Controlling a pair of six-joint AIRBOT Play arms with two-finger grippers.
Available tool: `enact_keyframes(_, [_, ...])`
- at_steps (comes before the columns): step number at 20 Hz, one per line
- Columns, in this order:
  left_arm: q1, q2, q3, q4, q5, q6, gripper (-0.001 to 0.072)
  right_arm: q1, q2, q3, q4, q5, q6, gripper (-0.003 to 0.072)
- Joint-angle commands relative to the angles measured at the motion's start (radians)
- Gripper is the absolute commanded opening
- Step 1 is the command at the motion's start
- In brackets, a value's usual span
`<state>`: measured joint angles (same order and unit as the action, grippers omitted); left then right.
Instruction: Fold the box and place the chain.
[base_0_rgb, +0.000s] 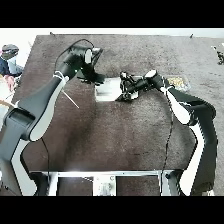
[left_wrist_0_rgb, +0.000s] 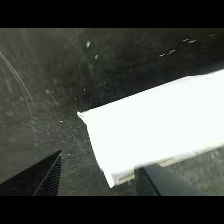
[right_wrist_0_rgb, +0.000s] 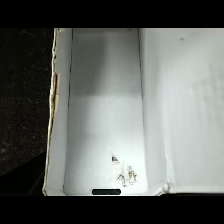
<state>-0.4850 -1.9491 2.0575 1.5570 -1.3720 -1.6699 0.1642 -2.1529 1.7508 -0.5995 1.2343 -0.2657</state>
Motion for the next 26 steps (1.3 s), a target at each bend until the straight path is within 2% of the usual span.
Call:
enact_keyframes(1, [0.001,0.059,0.006,0.013,0.031,0.136,0.0475,0.0,0.0,0.0,0.001,0.0,0.0,0.0477])
enact_keyframes(7, [0.008,0.072,0.006,0.046,0.141,0.331,0.0473,-0.001,0.0,0.0,0.001,0.0,0.0,0.0477])
enact_keyframes(9, [0.059,0.072,0.006,-0.078,0.165,0.48,0.0474,-0.001,0.0,0.0,0.001,0.0,0.0,0.0477])
enact_keyframes(11, [0.15,0.072,-0.013,-0.325,0.182,0.69,0.0474,-0.001,0.0,0.0,0.001,0.0,0.0,0.0477])
enact_keyframes(14, [0.299,0.072,-0.103,-0.731,0.188,1.108,0.0475,-0.001,0.0,0.0,0.001,0.0,0.0,0.0477])
enact_keyframes(15, [0.336,0.072,-0.139,-0.811,0.189,1.22,0.0475,-0.001,0.0,0.0,0.001,0.0,0.0,0.0476])
enact_keyframes(16, [0.37,0.072,-0.181,-0.871,0.185,1.326,0.0517,-0.001,0.0,0.0,0.001,0.0,0.0,0.0477])
enact_keyframes(17, [0.39,0.071,-0.221,-0.914,0.187,1.402,0.0671,-0.001,0.0,0.0,0.001,0.0,0.0,0.0477])
enact_keyframes(18, [0.402,0.067,-0.258,-0.946,0.185,1.463,0.0719,-0.001,0.0,0.0,0.001,0.0,0.0,0.0477])
enact_keyframes(21, [0.406,0.03,-0.326,-0.962,0.15,1.6,0.072,-0.001,0.0,0.0,0.001,0.0,0.0,0.0477])
enact_keyframes(26, [0.406,-0.077,-0.332,-1.012,0.101,1.798,0.072,-0.001,0.0,0.0,0.001,0.0,0.0,0.0477])
